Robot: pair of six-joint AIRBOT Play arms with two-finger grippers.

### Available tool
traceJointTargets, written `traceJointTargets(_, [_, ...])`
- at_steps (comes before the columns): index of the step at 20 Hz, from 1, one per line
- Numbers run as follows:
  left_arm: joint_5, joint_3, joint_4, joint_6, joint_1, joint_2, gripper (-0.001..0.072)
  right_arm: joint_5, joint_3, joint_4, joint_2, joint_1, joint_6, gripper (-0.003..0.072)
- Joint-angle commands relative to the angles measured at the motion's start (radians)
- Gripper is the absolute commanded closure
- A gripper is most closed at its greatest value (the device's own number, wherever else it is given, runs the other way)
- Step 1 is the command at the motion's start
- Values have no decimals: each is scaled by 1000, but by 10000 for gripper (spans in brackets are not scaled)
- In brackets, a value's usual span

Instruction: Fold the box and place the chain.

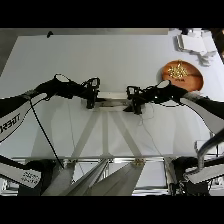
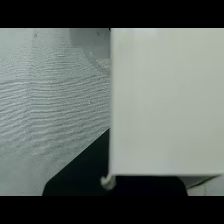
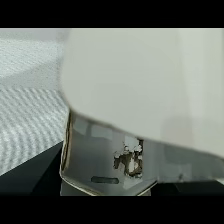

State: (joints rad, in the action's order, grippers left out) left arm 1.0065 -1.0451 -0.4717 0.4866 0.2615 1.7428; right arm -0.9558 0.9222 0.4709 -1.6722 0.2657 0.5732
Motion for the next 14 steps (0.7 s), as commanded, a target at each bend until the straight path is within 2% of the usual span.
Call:
traceJointTargets(1, [0,0,0,0,0,0,701,-1,0,0,0,1,0,272])
traceJointTargets(11, [7,0,8,0,-15,0,700,-1,0,0,0,1,0,272])
traceJointTargets(13, [8,0,8,-1,-18,0,690,-1,0,0,0,1,0,272])
traceJointTargets(14, [8,0,8,-1,-18,0,644,-1,0,0,0,1,0,272])
